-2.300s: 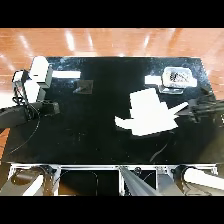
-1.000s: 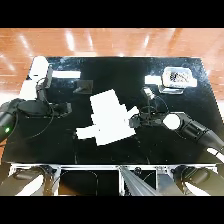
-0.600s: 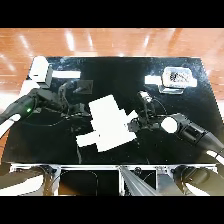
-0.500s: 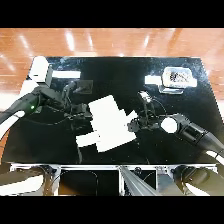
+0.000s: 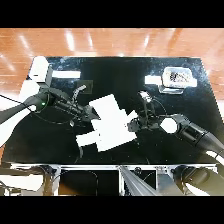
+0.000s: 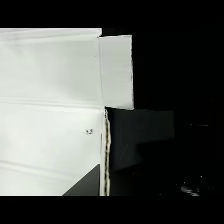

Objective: Fold the box and place the chain.

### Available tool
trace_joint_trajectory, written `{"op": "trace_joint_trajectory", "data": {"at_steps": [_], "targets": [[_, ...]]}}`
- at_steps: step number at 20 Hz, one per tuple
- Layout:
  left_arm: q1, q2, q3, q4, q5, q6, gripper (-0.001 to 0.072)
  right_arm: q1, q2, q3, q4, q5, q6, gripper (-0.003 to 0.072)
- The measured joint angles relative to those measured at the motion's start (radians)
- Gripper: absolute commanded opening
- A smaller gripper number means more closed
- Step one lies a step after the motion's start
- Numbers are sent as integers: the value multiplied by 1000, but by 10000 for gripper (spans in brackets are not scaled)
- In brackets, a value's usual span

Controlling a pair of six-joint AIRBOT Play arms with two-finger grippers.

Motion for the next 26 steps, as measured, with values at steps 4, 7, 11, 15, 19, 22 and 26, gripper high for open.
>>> {"op": "trace_joint_trajectory", "data": {"at_steps": [4,7,11,15,19,22,26], "targets": [[-11,-10,1,-22,10,79,617,0,0,0,0,-4,4,42],[-14,-13,1,-29,13,149,616,0,0,0,0,-6,7,42],[-15,-16,1,-31,13,225,490,0,0,0,1,3,7,42],[-15,-34,2,-32,11,262,417,0,0,0,2,16,7,42],[-16,-58,2,-45,12,277,40,0,0,0,5,24,7,42],[-16,-64,3,-49,12,279,22,0,0,0,7,29,7,44],[-16,-67,5,-50,14,296,21,-8,0,3,15,49,7,720]]}}
